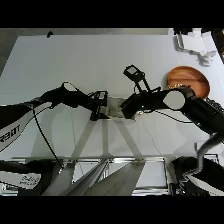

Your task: Fold the box and place the chain.

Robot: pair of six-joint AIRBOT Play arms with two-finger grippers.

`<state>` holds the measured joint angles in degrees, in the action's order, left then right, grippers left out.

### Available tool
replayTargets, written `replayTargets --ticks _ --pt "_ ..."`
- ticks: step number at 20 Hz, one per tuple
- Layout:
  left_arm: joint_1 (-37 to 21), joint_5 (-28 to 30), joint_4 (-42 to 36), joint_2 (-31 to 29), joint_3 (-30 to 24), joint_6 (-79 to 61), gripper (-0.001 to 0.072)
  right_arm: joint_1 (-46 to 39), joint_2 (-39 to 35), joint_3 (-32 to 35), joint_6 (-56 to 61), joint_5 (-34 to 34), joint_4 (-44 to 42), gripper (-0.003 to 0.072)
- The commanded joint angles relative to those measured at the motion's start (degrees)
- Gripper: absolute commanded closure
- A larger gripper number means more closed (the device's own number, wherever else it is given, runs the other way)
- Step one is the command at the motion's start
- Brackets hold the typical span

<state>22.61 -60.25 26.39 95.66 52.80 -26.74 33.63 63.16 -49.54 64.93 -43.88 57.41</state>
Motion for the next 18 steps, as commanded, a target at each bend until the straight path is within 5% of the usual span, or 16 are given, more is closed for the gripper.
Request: replayTargets --ticks 1,2,5,11,15,18 --pt "0.0 0.02 0.0 -0.02 0.07 0.0 0.0492 0.22 1.9 0.02 -3.67 4.48 -5.14 0.068" --pt "0.0 0.02 0.0 -0.02 0.07 0.0 0.0492 0.22 1.99 0.02 -3.74 4.35 -4.98 0.0646" --pt "0.0 0.02 0.0 -0.02 0.07 -0.02 0.0492 -0.07 1.97 0.02 -3.91 3.87 -4.72 0.0319" --pt "0.0 0.02 0.0 -0.02 0.07 -0.02 0.0492 -8.09 -5.05 0.02 -12.0 -4.85 -2.16 0.0309" --pt "0.0 0.02 0.0 -0.02 0.07 0.0 0.0492 -23.23 -7.1 0.02 -16.39 -15.08 4.96 0.0307" --pt "0.0 0.02 0.02 -0.02 0.07 0.0 0.0492 -28.83 -4.81 0.02 -21.03 -16.74 13.11 0.0218"
